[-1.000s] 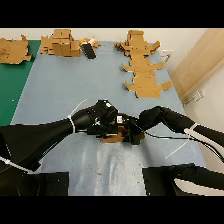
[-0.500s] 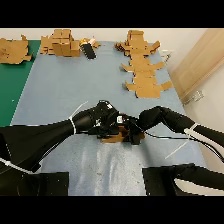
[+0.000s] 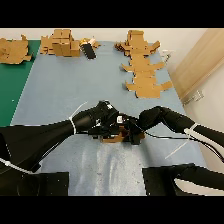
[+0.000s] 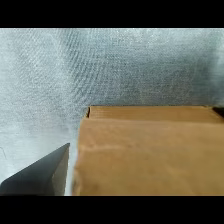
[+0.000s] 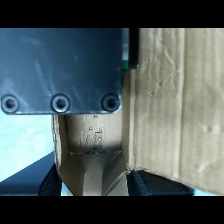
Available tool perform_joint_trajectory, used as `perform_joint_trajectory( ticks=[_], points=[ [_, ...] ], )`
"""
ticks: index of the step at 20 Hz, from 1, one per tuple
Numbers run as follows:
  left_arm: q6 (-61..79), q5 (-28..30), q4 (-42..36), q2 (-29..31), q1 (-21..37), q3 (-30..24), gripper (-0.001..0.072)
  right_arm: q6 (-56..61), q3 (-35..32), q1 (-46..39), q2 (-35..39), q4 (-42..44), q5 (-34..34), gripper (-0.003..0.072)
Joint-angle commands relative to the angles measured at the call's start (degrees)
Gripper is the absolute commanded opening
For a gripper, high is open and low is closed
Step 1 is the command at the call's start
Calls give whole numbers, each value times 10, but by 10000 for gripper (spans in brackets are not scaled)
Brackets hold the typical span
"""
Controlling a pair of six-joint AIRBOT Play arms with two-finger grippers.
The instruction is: Fold the box.
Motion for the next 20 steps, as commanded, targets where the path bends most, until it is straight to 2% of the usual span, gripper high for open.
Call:
perform_joint_trajectory(
  ticks=[1, 9, 14, 20],
  points=[
    [0, -2, 1, 0, 0, 0, 480, 0, 0, 0, 0, 0, 0, 452],
    [0, -3, 21, 25, 16, 26, 480, 0, 0, 0, 0, 0, 0, 452],
    [2, -41, 31, 51, 37, 26, 480, 0, 0, 0, 0, 0, 0, 452],
    [11, -47, 33, 80, 37, 26, 480, 0, 0, 0, 0, 0, 0, 452]
  ],
)
